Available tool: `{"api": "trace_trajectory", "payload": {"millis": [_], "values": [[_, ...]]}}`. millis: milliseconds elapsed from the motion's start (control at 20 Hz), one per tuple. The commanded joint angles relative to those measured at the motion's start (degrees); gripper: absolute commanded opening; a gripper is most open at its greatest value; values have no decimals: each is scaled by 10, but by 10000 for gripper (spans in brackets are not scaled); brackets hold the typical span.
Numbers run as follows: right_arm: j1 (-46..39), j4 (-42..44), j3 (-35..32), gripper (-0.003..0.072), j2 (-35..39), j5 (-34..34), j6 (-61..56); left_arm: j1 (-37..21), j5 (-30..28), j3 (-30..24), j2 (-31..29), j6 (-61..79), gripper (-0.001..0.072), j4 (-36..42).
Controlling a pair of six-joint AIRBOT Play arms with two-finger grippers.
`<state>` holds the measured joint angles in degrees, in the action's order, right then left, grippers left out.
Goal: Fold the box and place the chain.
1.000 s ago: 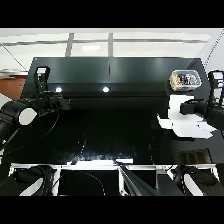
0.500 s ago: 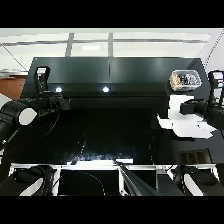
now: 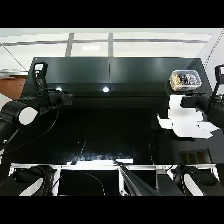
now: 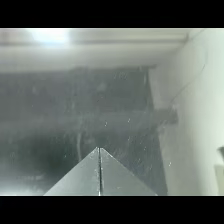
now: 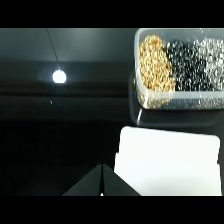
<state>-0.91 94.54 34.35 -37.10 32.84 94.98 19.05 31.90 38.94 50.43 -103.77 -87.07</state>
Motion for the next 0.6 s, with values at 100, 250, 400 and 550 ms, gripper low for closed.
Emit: {"api": "trace_trajectory", "payload": {"millis": [100, 250, 400, 550], "values": [[-2, 7, 0, 705, -5, -31, -9, 0, -48, 0, 4, 0, 623, 10], [-80, -120, 13, 704, -42, 17, -123, 0, -35, 0, 4, 0, 701, 10], [-266, -181, 68, 704, -127, 71, -156, 0, 1, 0, 4, 0, 700, 12], [-447, -74, 128, 704, -231, 131, -70, 3, 12, 0, 4, 0, 701, 26]]}}
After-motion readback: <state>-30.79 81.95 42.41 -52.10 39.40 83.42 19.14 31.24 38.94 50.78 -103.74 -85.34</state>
